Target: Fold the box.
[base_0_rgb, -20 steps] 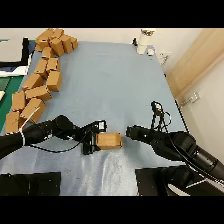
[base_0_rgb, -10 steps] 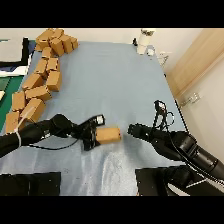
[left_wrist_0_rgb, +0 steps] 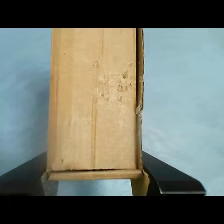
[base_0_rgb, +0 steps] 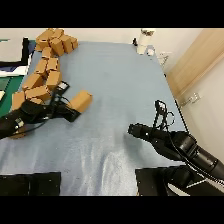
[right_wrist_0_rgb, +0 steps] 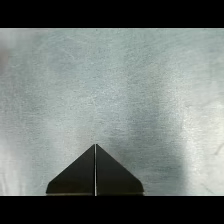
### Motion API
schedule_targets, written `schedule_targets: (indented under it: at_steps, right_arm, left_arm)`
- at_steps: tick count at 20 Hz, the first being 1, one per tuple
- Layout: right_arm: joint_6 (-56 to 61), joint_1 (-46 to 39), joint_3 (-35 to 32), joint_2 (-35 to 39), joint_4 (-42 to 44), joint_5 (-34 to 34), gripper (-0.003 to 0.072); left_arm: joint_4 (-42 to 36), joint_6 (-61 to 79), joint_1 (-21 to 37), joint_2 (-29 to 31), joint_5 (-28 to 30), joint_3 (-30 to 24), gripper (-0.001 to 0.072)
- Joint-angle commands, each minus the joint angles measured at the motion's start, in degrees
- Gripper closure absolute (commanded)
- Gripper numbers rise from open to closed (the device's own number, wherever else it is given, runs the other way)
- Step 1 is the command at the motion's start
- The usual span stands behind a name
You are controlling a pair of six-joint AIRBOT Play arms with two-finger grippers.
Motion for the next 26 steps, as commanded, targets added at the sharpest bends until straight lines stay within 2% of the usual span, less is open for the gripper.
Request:
schedule_targets:
  at_steps: [1,5,10,15,19,20,21,24,26]
  right_arm:
    - [0.0,0.0,0.0,0.1,0.0,0.0,0.0681]
    - [0.0,0.0,0.0,0.1,0.0,0.0,0.0682]
    - [0.0,0.0,0.0,0.1,0.0,0.0,0.0681]
    - [0.0,0.0,0.0,0.1,0.3,0.1,0.0681]
    - [0.0,0.0,0.1,0.2,0.3,0.1,0.0682]
    - [0.0,0.0,0.1,0.2,0.3,0.0,0.0681]
    - [0.0,0.0,0.1,0.2,0.3,0.0,0.0681]
    - [0.0,0.0,0.1,0.2,0.3,0.0,0.0681]
    - [0.0,0.0,0.1,0.2,0.3,0.0,0.0678]
  left_arm:
    - [13.4,-16.4,9.9,0.4,-3.3,0.0,0.0248]
    - [23.7,-30.2,16.0,0.4,-4.7,0.0,0.0248]
    - [31.6,-36.7,17.4,0.0,-3.5,0.0,0.0248]
    - [32.9,-42.7,17.4,-1.6,-1.4,0.0,0.0249]
    - [32.9,-42.7,17.4,-1.6,-2.4,0.0,0.0245]
    - [32.9,-42.7,17.4,-1.6,-2.8,0.0,0.0163]
    - [32.9,-42.7,17.4,-1.6,-3.2,0.0,0.0030]
    - [32.9,-42.7,17.4,-1.5,-4.6,0.2,0.0019]
    - [32.9,-42.7,17.4,-1.5,-7.6,1.3,0.0019]
